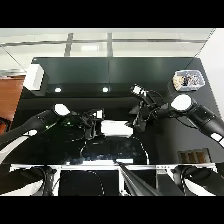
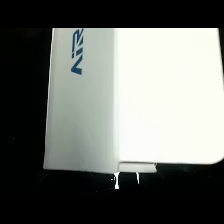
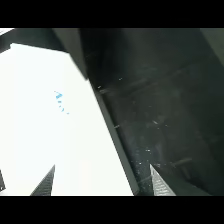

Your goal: Fold the box and place the chain.

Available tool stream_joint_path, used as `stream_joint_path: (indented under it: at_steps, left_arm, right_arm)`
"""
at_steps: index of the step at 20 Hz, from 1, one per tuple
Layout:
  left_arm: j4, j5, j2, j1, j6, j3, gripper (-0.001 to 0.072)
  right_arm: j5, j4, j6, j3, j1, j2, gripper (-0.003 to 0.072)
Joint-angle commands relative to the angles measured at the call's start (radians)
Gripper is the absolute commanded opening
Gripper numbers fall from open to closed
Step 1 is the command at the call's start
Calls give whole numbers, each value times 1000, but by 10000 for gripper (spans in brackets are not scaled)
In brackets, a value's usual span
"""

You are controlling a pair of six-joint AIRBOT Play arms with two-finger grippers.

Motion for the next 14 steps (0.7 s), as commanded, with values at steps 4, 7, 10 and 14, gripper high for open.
stream_joint_path:
  at_steps: [4,7,10,14]
  left_arm:
    - [0,1,0,0,0,0,458]
    - [0,0,0,0,0,0,458]
    - [0,1,0,0,0,0,458]
    - [0,0,0,0,0,0,458]
  right_arm:
    - [53,-5,-70,1,1,-2,720]
    - [17,-44,-70,-1,25,-6,720]
    - [-18,-81,-70,-1,62,-18,720]
    - [-39,-84,-70,-1,68,-18,720]
